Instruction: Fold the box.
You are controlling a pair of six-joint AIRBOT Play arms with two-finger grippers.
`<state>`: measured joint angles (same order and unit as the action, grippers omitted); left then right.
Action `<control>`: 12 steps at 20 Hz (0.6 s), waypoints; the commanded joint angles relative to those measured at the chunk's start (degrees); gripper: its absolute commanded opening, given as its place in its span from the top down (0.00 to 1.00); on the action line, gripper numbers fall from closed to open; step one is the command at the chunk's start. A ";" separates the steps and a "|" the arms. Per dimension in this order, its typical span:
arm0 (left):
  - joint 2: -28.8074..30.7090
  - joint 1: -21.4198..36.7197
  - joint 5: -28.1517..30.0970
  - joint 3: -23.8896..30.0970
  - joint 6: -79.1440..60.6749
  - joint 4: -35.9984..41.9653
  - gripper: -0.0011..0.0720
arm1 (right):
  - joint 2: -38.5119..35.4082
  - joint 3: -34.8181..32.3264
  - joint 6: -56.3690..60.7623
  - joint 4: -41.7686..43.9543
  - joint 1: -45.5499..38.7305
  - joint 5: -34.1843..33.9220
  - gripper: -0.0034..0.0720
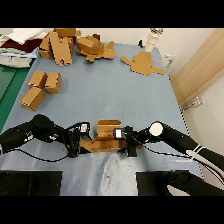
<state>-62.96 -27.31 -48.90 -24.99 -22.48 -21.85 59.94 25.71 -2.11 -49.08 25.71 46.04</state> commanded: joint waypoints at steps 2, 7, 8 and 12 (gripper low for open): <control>-0.04 -4.00 6.03 0.04 0.13 1.62 0.46 | -0.02 0.04 0.02 0.04 0.00 0.02 0.21; -0.04 -5.57 10.32 0.04 0.98 1.92 0.50 | -0.02 0.04 0.02 0.04 0.00 0.02 0.21; -0.04 -5.57 10.73 0.04 0.96 2.49 0.51 | -0.02 0.04 0.02 0.04 0.00 0.02 0.21; -0.04 -5.57 12.39 0.04 0.96 5.03 0.78 | -0.02 0.04 0.02 0.04 0.00 0.00 0.21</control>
